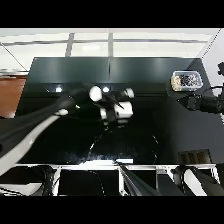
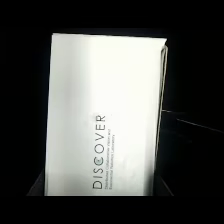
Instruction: Fold the box and place the chain.
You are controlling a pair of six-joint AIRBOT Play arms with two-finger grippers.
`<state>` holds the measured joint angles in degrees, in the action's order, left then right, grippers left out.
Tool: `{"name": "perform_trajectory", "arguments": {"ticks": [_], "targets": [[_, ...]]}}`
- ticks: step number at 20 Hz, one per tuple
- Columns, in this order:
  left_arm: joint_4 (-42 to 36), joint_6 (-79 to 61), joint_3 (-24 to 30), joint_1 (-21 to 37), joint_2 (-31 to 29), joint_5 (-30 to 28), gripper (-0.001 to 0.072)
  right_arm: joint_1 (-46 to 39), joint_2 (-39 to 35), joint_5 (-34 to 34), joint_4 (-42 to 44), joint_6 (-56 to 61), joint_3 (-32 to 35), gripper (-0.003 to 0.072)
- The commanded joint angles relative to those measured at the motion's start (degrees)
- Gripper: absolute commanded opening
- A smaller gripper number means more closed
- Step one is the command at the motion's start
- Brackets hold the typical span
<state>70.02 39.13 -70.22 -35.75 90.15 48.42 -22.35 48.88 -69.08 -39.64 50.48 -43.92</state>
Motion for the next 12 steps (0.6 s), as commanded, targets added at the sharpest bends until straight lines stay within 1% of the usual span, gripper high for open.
{"name": "perform_trajectory", "arguments": {"ticks": [1, 3, 5, 6, 7, 8, 10, 12], "targets": [[13.6, 17.8, -0.1, 13.4, -3.3, -0.4, 0.0354, 0.0, 0.0, 0.5, 0.0, 0.3, 0.0, 0.0012], [15.0, 22.8, -1.1, 24.9, -3.1, -0.9, 0.0354, 0.0, 0.0, 0.6, 0.2, 0.3, 0.0, 0.0012], [14.8, 28.9, -3.1, 36.1, -2.1, -4.1, 0.0355, 0.0, 0.0, 0.7, 0.4, 0.3, 0.0, 0.0012], [13.8, 31.1, -5.2, 41.1, -0.5, -4.8, 0.0355, 0.0, 0.0, 0.7, 0.4, 0.3, 0.0, 0.0012], [12.6, 31.4, -8.1, 44.9, 1.7, -4.2, 0.0355, 0.0, 0.0, 0.8, 0.5, 0.3, 0.0, 0.0012], [11.3, 31.4, -11.8, 48.2, 4.6, -2.1, 0.0355, 0.0, 0.0, 0.8, 0.5, 0.3, 0.0, 0.0012], [10.8, 31.4, -19.7, 52.4, 11.1, 2.7, 0.0355, 0.0, 0.0, 0.8, 0.6, 0.3, 0.0, 0.0012], [10.6, 31.6, -27.3, 54.5, 17.3, 5.2, 0.0354, 0.0, 0.0, 0.8, 0.6, 0.7, 0.0, 0.0012]]}}
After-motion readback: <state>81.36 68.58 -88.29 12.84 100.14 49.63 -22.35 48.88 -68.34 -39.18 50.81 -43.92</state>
